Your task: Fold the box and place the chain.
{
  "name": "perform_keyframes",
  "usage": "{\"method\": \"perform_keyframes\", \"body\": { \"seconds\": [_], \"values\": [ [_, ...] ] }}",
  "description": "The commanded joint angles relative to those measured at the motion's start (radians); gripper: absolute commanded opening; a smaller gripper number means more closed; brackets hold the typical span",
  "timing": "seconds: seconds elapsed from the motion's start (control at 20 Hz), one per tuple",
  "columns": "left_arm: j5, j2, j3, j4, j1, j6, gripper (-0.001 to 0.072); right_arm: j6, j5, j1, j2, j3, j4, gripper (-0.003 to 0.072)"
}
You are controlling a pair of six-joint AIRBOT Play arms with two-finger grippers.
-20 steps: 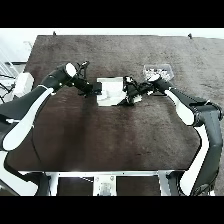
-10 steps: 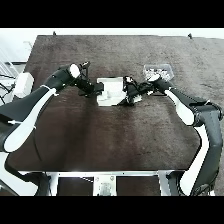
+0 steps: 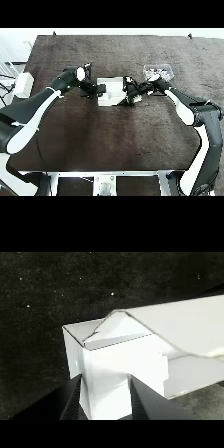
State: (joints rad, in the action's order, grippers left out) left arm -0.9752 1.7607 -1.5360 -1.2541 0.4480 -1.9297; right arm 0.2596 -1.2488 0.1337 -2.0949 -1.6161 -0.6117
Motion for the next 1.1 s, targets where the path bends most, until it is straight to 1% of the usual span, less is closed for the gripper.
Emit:
{"method": "perform_keyframes", "body": {
  "seconds": [0.0,0.2,0.3,0.45,0.7,0.9,1.05],
  "values": [
    [0.004,0.012,-0.015,-0.072,0.019,-0.054,0.0357,0.0,0.0,0.0,-0.001,0.0,0.0,0.0516],
    [-0.028,0.053,-0.083,-0.142,0.051,-0.086,0.0357,0.0,0.0,0.0,-0.001,0.0,0.0,0.0517],
    [-0.043,0.068,-0.101,-0.167,0.062,-0.108,0.0357,0.0,-0.001,0.0,-0.001,0.0,0.0,0.0516],
    [-0.079,0.068,-0.101,-0.214,0.069,-0.163,0.0357,0.0,0.0,0.0,-0.001,0.0,0.0,0.0516],
    [-0.136,0.071,-0.101,-0.241,0.068,-0.187,0.0357,-0.001,0.0,0.0,-0.001,0.0,0.001,0.0517],
    [-0.133,0.08,-0.101,-0.242,0.068,-0.191,0.0358,0.0,-0.001,0.0,-0.001,0.0,0.001,0.0516],
    [-0.149,0.08,-0.108,-0.255,0.068,-0.19,0.0357,0.0,0.0,0.0,-0.001,0.0,0.0,0.0516]
  ]
}}
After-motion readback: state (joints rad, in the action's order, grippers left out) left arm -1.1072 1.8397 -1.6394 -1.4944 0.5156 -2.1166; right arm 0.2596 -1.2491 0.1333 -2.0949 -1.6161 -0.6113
